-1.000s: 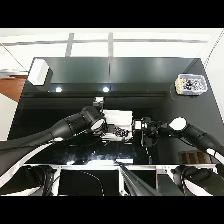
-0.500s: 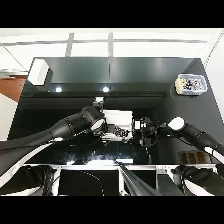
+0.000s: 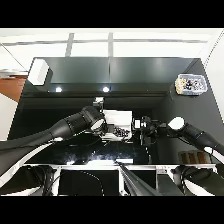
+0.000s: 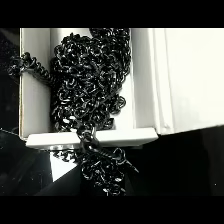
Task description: Fold the box and place the chain.
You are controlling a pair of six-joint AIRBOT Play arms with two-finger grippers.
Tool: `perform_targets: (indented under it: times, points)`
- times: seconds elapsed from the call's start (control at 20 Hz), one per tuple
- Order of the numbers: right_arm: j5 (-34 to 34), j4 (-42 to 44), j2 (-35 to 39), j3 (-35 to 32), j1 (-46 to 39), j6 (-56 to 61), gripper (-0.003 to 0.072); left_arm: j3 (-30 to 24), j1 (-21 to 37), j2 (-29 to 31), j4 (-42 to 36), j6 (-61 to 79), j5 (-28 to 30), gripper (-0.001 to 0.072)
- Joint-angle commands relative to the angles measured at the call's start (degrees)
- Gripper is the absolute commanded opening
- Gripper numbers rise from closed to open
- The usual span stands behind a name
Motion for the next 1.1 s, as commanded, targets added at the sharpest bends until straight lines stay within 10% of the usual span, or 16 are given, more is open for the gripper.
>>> perform_targets:
  times: [0.0, 0.1, 0.15, 0.2, 0.6, 1.05]
  points:
    - [-0.15, -0.24, -0.02, -0.02, 0.0, 2.08, 0.0295, -0.02, -0.02, 0.04, -0.02, -0.04, 0.13, 0.0026]
    - [-0.15, -0.24, -0.02, -0.02, 0.0, 2.29, 0.0281, -0.02, -0.02, 0.04, -0.02, -0.04, 0.11, 0.0026]
    - [-0.13, -0.48, -0.02, -0.02, 0.0, 2.29, 0.0092, -0.02, -0.04, 0.04, -0.02, -0.04, 0.11, 0.0025]
    - [-0.15, -0.68, -0.02, -0.02, 0.0, 2.29, 0.0066, -0.02, -0.04, 0.04, -0.02, -0.04, 0.11, 0.0026]
    - [0.37, -0.74, 2.29, -0.02, -1.01, 3.43, 0.0061, -0.02, -0.04, 0.04, -0.09, -0.04, 0.09, 0.0026]
    - [5.55, -2.82, 20.72, 3.1, -9.77, 18.16, 0.006, -0.02, -0.04, 0.04, -0.09, -0.04, 0.09, 0.0026]
